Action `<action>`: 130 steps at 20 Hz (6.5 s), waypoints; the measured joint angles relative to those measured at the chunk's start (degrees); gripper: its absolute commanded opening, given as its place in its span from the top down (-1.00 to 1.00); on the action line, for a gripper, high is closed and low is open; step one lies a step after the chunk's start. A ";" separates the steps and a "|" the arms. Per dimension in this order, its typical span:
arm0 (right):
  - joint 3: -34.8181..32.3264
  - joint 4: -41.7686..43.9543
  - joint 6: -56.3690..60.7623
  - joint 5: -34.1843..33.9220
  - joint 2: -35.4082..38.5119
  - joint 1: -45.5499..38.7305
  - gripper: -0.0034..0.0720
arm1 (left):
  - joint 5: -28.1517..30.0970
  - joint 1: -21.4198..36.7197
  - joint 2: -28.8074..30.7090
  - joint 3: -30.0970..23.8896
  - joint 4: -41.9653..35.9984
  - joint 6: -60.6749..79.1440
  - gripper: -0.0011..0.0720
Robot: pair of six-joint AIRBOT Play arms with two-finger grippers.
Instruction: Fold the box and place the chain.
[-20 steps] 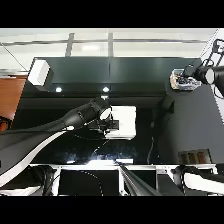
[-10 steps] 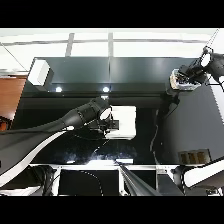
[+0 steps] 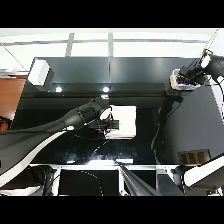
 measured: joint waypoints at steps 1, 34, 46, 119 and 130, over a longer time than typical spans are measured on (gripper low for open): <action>0.02 0.46 -0.46 0.00 -0.09 -0.04 0.28 | 0.07 0.00 0.00 0.00 0.00 0.02 0.91; -7.63 5.03 -19.67 4.26 30.29 -1.14 -0.73 | 0.28 0.00 0.00 0.00 -0.04 -0.02 0.91; -0.44 4.96 -10.80 -5.95 1.27 -1.14 -0.43 | 0.26 0.00 0.00 0.00 -0.07 -0.02 0.91; 15.17 23.63 -30.95 24.28 46.51 8.41 0.88 | 2.01 0.00 0.00 0.00 -0.07 -0.02 0.91; 14.27 31.63 -33.86 37.07 47.67 19.30 0.88 | 1.99 0.00 0.00 0.00 -0.07 -0.02 0.91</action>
